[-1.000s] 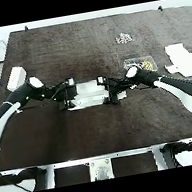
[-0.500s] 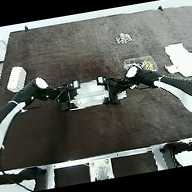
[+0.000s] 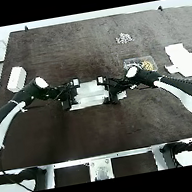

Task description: Fold the box and place the chain.

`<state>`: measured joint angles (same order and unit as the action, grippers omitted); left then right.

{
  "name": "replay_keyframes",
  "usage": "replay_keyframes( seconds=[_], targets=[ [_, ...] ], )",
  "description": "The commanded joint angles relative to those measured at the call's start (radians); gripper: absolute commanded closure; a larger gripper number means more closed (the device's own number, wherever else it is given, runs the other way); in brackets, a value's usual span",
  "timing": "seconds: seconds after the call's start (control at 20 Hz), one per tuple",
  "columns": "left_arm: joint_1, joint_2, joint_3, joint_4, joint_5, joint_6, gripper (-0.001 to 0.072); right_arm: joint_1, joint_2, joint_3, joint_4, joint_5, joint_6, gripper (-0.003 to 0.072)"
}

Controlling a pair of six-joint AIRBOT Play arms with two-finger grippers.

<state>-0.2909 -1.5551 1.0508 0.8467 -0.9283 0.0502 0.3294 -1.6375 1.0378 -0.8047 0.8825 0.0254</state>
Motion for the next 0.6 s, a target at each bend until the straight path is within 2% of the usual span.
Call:
replay_keyframes(
  seconds=[0.0, 0.55],
  targets=[
    [-0.001, -0.001, 0.001, -0.042, -0.008, 0.024, 0.0481, 0.000, -0.001, 0.000, 0.000, 0.000, 0.000, 0.0112],
    [-0.002, -0.002, -0.001, -0.150, -0.014, 0.089, 0.0482, 0.000, -0.001, 0.000, 0.000, 0.000, 0.000, 0.0112]
  ],
)
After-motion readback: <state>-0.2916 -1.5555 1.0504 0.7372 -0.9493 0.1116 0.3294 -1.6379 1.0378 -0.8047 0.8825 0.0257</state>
